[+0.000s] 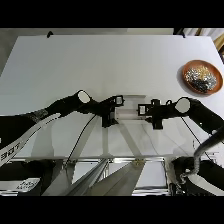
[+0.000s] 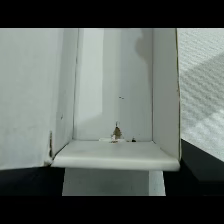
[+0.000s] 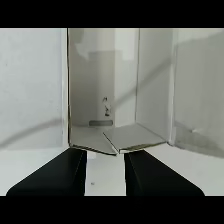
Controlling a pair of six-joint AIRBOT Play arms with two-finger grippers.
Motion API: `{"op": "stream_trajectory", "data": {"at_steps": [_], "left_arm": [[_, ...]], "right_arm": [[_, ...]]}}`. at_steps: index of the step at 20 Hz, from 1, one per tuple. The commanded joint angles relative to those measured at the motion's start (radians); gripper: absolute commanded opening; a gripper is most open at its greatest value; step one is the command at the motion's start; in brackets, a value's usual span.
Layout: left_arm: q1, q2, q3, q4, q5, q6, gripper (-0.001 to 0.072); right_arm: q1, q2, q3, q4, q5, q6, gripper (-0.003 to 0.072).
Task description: Fold the box and place the chain.
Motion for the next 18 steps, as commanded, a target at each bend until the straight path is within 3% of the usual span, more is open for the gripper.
{"op": "stream_trajectory", "data": {"at_steps": [1,5,7,13,16,18], "left_arm": [[0.000,0.001,0.000,0.000,0.000,0.000,0.0154],[0.000,0.001,0.000,0.000,0.000,0.000,0.0154],[0.000,0.001,0.000,0.000,0.000,0.000,0.0154],[0.000,0.001,0.000,0.000,0.000,0.000,0.0154],[0.000,0.001,0.000,0.000,0.000,0.000,0.0154],[0.000,0.001,0.000,0.000,0.000,0.000,0.0154]], "right_arm": [[0.035,0.000,0.001,0.011,-0.018,-0.005,0.0181],[0.040,0.000,0.001,0.008,-0.035,-0.007,0.0143],[0.040,0.000,0.001,0.010,-0.037,-0.007,0.0028],[0.040,0.000,0.001,0.020,-0.046,-0.030,0.0035],[0.032,0.000,0.001,-0.049,-0.079,-0.030,0.0036],[0.023,0.000,0.001,-0.047,-0.075,-0.030,0.0124]]}}
